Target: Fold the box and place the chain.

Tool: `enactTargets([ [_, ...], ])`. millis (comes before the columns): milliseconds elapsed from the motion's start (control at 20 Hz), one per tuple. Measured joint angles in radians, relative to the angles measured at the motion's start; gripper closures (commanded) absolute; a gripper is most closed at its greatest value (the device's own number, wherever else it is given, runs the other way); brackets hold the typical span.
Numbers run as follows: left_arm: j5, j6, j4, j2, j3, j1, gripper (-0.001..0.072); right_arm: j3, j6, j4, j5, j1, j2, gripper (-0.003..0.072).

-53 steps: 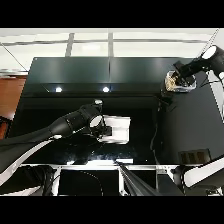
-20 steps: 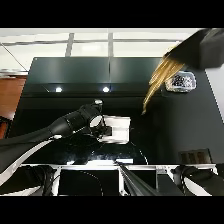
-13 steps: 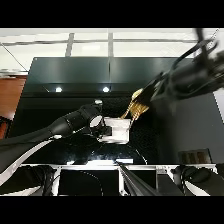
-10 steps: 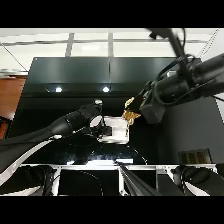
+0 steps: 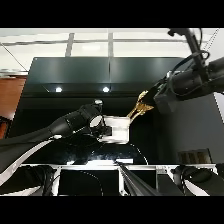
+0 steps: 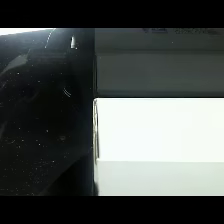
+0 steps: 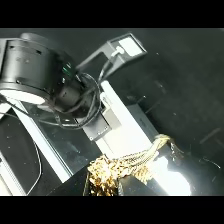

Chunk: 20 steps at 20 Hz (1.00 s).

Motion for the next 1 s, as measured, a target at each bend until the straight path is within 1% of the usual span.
enactTargets([
  [200, 0.0, 0.0, 0.0, 0.0, 0.0, 0.0, 0.0684, 0.0, 0.0, 0.024, 0.033, -0.022, 0.021, 0.0676],
  [450, 0.0, 0.0, 0.0, 0.0, 0.0, 0.0, 0.0684, 0.0, 0.0, 0.107, 0.045, -0.028, 0.028, 0.0676],
  [700, 0.0, 0.0, 0.0, 0.0, 0.0, 0.0, 0.0684, -0.018, -0.001, 0.216, 0.001, -0.008, 0.028, 0.0676],
  [850, 0.0, 0.0, 0.0, 0.0, 0.0, 0.0, 0.0683, -0.096, -0.001, 0.222, -0.054, 0.023, 0.028, 0.0675],
  [1000, 0.001, 0.0, 0.0, 0.0, 0.0, 0.0, 0.0683, -0.249, -0.001, 0.218, -0.163, 0.068, 0.028, 0.0674],
])
